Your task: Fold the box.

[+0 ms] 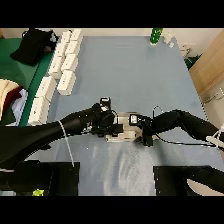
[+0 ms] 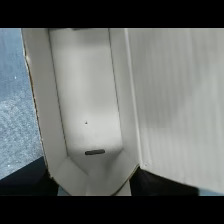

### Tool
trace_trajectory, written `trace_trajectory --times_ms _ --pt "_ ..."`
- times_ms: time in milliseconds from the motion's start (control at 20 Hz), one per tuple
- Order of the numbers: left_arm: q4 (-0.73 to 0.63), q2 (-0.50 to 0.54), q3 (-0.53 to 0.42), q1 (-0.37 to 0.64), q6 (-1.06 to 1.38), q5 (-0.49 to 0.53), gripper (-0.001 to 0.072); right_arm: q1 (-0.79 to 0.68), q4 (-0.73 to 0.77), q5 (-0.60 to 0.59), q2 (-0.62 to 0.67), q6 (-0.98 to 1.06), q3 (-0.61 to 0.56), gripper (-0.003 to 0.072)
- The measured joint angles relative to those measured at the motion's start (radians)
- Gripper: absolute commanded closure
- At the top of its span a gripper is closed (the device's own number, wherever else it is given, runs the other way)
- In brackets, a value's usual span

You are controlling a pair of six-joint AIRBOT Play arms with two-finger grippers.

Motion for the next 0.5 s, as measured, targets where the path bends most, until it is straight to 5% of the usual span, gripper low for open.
trace_trajectory --times_ms 400,500 --pt "0.04 -0.058 0.044 -0.011 -0.072 -0.06 0.0365 0.0 0.0 0.0 0.0 0.0 0.0 0.0167" --pt "0.043 -0.064 0.048 -0.014 -0.077 -0.065 0.0696 0.0 0.0 0.0 0.0 0.0 0.0 0.0167"
